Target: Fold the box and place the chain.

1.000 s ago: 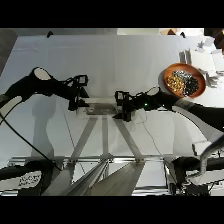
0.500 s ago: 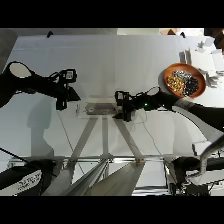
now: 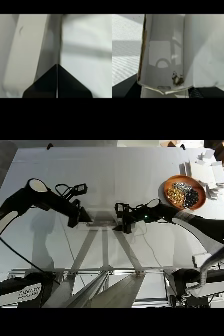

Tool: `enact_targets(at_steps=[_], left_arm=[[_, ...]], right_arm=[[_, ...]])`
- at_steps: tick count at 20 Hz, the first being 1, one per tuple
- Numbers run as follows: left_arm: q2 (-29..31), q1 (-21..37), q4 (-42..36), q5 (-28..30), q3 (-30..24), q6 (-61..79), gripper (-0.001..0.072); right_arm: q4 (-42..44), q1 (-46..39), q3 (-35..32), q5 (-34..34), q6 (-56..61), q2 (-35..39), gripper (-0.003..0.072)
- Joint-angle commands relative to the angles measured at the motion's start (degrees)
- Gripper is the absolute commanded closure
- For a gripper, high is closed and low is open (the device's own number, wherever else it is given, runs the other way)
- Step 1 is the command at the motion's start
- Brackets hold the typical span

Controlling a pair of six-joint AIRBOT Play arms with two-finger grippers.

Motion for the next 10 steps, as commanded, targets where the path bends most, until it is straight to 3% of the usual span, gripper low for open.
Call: enact_targets(at_steps=[1, 6, 10], left_arm=[[-2.2, -0.2, -11.0, 9.2, 0.0, 4.3, 0.0705], [-5.4, 0.2, -10.1, 20.9, 0.0, 0.4, 0.0705], [-10.8, 0.1, -10.2, 23.4, 0.0, -5.6, 0.0706]], right_arm=[[0.0, 0.0, 0.0, 0.0, 0.0, 0.0, 0.0137], [0.0, 0.0, 0.0, 0.0, 0.0, 0.0, 0.0137], [0.0, 0.0, 0.0, 0.0, 0.0, 0.0, 0.0137]])
